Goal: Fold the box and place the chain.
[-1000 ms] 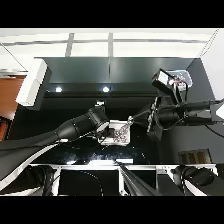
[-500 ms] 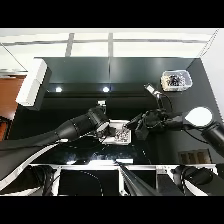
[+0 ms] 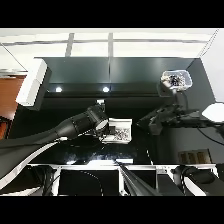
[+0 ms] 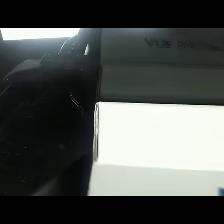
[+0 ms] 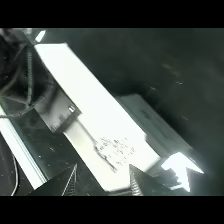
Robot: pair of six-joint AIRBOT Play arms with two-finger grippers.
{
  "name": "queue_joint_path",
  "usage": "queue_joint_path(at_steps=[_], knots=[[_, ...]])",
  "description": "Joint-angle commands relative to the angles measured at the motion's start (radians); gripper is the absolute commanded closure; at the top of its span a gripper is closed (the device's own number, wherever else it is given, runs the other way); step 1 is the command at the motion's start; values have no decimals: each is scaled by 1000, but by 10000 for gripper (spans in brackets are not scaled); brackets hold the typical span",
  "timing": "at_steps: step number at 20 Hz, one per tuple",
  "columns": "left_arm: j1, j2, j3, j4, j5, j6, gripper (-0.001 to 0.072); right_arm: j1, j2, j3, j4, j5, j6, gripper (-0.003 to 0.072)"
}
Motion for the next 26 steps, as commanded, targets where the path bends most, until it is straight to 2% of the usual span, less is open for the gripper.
queue_joint_path(at_steps=[1,3,6,8,10,12,14,15,17,19,21,22,23,26], knots=[[0,10,40,-10,-20,7,245,-157,59,6,-18,100,5,291],[0,60,65,1,-35,103,236,-179,64,6,-16,98,5,291],[19,195,60,4,-100,362,236,-179,64,6,-16,95,5,291],[74,303,25,6,-153,555,236,-179,64,6,-16,95,5,291],[177,425,-54,-40,-167,720,236,-179,64,6,-18,95,5,292],[331,555,-174,-192,-80,887,236,-179,64,6,-24,87,5,292],[523,657,-335,-491,74,1137,236,-179,64,6,-24,70,6,292],[624,680,-422,-700,131,1297,237,-179,64,6,-24,65,6,292],[774,661,-572,-1062,134,1638,237,-179,64,6,-24,56,5,292],[832,602,-666,-1232,104,1897,237,-179,64,6,-24,50,5,292],[816,526,-682,-1217,103,2080,234,-179,64,6,-25,51,6,292],[802,489,-681,-1215,104,2181,166,-178,64,6,-26,51,6,292],[788,453,-681,-1214,105,2321,-9,-179,64,6,-26,50,6,292],[744,371,-657,-1107,113,2592,-2,-178,64,6,-27,51,14,292]])
